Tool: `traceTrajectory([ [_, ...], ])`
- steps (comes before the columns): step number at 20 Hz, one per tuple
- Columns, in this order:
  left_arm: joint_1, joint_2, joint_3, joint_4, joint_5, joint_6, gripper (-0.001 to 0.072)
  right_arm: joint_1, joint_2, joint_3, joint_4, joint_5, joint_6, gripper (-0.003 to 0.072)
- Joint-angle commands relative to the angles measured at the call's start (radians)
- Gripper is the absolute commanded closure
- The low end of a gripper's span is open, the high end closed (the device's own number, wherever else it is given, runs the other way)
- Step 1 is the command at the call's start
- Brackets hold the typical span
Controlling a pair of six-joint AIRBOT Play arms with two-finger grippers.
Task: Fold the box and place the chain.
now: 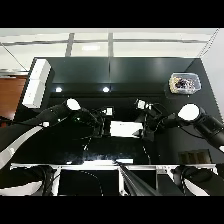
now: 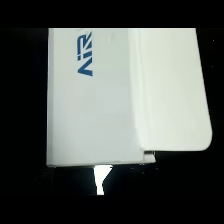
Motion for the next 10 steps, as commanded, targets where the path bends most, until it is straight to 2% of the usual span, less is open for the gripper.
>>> traceTrajectory([
  [1, 0.000, 0.000, 0.000, 0.000, 0.000, 0.000, 0.0305, 0.016, 0.000, -0.002, -0.031, -0.011, -0.026, 0.0076],
  [2, 0.000, 0.000, 0.000, 0.000, 0.000, 0.000, 0.0305, 0.016, 0.000, -0.002, -0.031, -0.017, -0.026, 0.0083],
  [3, 0.000, 0.000, 0.000, 0.000, 0.000, 0.000, 0.0305, 0.016, 0.000, -0.002, -0.031, -0.023, -0.025, 0.0205],
  [4, 0.000, 0.000, 0.000, 0.000, 0.000, 0.000, 0.0305, 0.016, 0.000, -0.002, -0.030, -0.027, -0.024, 0.0264],
  [5, 0.000, 0.000, 0.000, 0.000, -0.001, 0.000, 0.0305, 0.016, 0.000, -0.002, -0.026, -0.028, -0.021, 0.0275],
  [7, 0.000, 0.000, 0.000, 0.000, -0.001, 0.000, 0.0305, 0.016, 0.000, -0.002, -0.015, -0.027, -0.006, 0.0451],
  [10, -0.001, 0.000, 0.000, 0.000, -0.002, 0.000, 0.0305, 0.016, 0.000, -0.002, -0.005, -0.027, 0.001, 0.0454],
])
